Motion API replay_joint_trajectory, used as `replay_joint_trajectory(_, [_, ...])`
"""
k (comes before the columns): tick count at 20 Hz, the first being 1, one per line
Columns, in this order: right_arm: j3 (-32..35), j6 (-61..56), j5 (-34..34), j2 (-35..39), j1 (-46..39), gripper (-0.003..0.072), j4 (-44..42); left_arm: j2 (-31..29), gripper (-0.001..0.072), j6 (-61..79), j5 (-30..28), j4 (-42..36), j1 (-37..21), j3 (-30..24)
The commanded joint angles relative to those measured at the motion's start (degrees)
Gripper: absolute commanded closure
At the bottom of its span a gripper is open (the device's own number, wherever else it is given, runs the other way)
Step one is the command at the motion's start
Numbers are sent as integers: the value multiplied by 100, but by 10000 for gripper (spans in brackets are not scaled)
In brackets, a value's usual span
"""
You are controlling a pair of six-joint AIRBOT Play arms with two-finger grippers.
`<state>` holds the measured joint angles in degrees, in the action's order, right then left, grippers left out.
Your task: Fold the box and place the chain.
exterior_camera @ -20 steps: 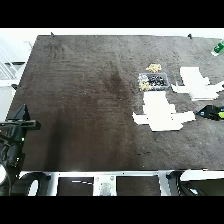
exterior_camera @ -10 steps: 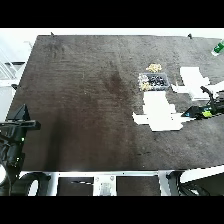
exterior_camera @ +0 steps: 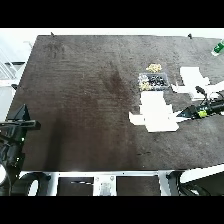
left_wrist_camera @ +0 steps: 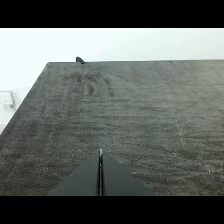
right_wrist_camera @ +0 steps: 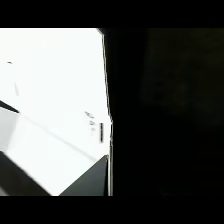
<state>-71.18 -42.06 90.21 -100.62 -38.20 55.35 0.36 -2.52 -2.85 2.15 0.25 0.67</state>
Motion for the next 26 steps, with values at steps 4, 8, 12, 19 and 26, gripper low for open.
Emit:
replay_joint_trajectory(4, [905, -59, 221, 643, 404, 680, -966, 2, 691, 0, -2, 2, -7, 0])
replay_joint_trajectory(8, [1812, -59, -564, 1495, 1198, 680, -2094, 2, 691, 0, -2, 2, -7, 0])
replay_joint_trajectory(12, [2105, -234, -1248, 1757, 2332, 680, -3204, 2, 690, 0, 0, 2, -7, 0])
replay_joint_trajectory(19, [1720, -389, -3783, 1615, 4059, 680, -3023, 2, 691, 0, 48, 0, -7, 4])
replay_joint_trajectory(26, [1731, -369, -4343, 1469, 4308, 680, -2719, 2, 36, 4, 129, 50, -7, 4])
